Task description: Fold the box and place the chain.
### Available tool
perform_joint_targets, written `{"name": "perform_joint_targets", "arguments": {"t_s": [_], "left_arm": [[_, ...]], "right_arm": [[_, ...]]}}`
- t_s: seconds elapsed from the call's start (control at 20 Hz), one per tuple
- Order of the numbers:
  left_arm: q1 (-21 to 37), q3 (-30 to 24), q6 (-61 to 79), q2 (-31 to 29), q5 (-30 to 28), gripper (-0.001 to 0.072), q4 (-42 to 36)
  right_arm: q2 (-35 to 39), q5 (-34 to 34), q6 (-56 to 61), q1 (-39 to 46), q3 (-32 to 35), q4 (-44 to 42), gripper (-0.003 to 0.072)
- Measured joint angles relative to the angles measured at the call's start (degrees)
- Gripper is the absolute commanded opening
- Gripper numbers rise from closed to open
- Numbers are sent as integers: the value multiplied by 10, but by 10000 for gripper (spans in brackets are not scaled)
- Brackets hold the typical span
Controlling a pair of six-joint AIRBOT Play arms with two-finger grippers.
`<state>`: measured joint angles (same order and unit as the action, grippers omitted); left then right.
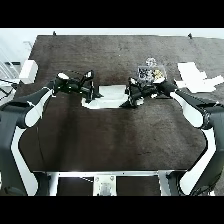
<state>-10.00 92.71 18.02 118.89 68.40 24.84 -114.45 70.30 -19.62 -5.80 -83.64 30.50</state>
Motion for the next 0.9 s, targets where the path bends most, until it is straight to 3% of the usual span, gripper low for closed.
{"name": "perform_joint_targets", "arguments": {"t_s": [0.9], "left_arm": [[0, 0, 0, 0, -1, 19, 0]], "right_arm": [[-25, 36, 12, 1, -34, 12, 628]]}}
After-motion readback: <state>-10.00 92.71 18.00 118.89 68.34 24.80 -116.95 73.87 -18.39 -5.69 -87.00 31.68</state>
